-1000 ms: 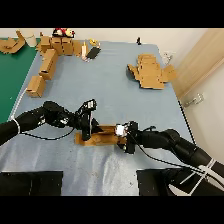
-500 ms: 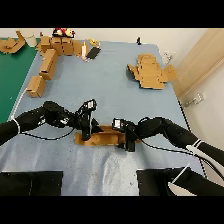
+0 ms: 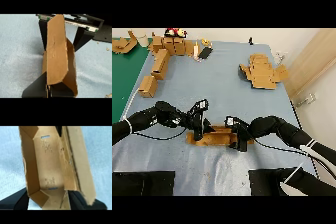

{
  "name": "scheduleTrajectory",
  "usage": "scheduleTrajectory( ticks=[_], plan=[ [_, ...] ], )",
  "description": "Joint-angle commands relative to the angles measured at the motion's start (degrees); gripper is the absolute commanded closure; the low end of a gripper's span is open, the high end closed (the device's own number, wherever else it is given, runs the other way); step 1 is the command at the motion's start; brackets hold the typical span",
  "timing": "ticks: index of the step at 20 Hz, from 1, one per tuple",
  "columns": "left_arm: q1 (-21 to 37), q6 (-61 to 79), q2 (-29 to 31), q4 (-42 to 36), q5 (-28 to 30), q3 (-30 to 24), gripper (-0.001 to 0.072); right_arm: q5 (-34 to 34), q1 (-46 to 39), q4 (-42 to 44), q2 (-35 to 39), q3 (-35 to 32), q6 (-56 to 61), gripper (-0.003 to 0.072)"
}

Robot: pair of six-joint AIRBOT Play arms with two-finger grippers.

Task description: Fold the box.

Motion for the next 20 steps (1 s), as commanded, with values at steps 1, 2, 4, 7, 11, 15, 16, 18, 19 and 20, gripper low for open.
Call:
scheduleTrajectory(
  ticks=[1,2,4,7,11,15,16,18,19,20],
  plan=[
    [0.00,0.00,0.02,0.02,0.02,0.07,0.0697,0.87,0.07,0.24,-1.49,0.07,-2.99,-0.0012],
    [0.00,0.00,0.02,0.00,0.00,0.07,0.0697,0.76,0.24,0.33,-2.12,0.07,-4.13,-0.0012],
    [0.00,0.00,0.02,0.00,0.00,0.07,0.0697,0.83,0.70,0.07,-2.93,0.07,-4.42,-0.0013],
    [0.00,0.00,0.02,0.00,0.02,0.07,0.0697,1.01,1.73,-0.57,-3.13,0.07,-4.42,-0.0012],
    [0.00,0.00,0.02,0.02,0.00,0.07,0.0697,2.32,1.79,-1.11,-3.93,0.07,-4.42,-0.0012],
    [0.02,0.00,0.02,0.02,0.02,0.07,0.0697,3.39,1.79,-1.70,-4.00,0.09,-4.42,0.0000],
    [0.00,0.00,0.02,0.00,0.00,0.07,0.0697,4.13,1.79,-1.86,-4.00,0.09,-4.42,0.0000],
    [0.00,0.00,0.02,0.02,0.00,0.07,0.0697,4.17,1.79,-1.86,-4.00,0.09,-4.42,0.0000],
    [0.00,0.00,0.02,0.02,0.02,0.07,0.0697,4.20,1.79,-1.86,-4.00,0.09,-4.42,-0.0001],
    [0.00,0.00,0.02,0.00,0.00,0.07,0.0697,4.20,1.79,-1.86,-4.00,0.15,-4.42,-0.0001]
  ],
)
